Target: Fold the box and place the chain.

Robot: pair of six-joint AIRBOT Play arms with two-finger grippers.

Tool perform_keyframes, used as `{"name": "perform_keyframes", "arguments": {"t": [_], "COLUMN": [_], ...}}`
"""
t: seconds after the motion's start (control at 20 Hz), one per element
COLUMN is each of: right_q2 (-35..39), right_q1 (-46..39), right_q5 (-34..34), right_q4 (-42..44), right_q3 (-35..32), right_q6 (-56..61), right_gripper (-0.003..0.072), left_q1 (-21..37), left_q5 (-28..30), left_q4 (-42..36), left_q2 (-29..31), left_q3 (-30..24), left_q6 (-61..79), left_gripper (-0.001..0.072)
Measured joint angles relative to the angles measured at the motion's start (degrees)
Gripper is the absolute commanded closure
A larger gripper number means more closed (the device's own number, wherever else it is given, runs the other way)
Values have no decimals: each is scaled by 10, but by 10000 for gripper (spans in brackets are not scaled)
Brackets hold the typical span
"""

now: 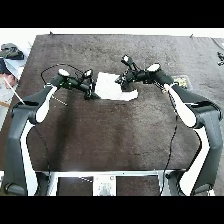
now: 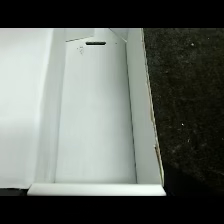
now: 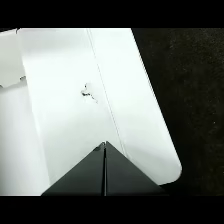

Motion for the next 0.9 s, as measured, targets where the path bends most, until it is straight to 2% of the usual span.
{"name": "perform_keyframes", "arguments": {"t": [0.3, 0.55, 0.6, 0.65, 0.8, 0.85, 0.9], "right_q2": [41, 116, 126, 132, 144, 146, 148], "right_q1": [-3, -16, -14, -12, -5, -2, 2], "right_q5": [19, 97, 118, 130, 144, 143, 135], "right_q4": [-1, -66, -95, -120, -191, -208, -223], "right_q3": [1, 1, 0, 0, -20, -33, -48], "right_q6": [0, 27, 38, 47, 61, 60, 53], "right_gripper": [684, 674, 532, 319, 275, 145, 99], "left_q1": [0, 0, 0, 0, 0, 0, 0], "left_q5": [0, 0, 0, 0, 0, 0, 0], "left_q4": [-1, -1, -1, -1, -1, -1, -1], "left_q2": [0, 0, 0, 0, 0, 0, 0], "left_q3": [0, 0, 0, 0, 0, 0, 0], "left_q6": [1, 1, 1, 1, 1, 1, 1], "left_gripper": [362, 362, 362, 362, 362, 362, 362]}}
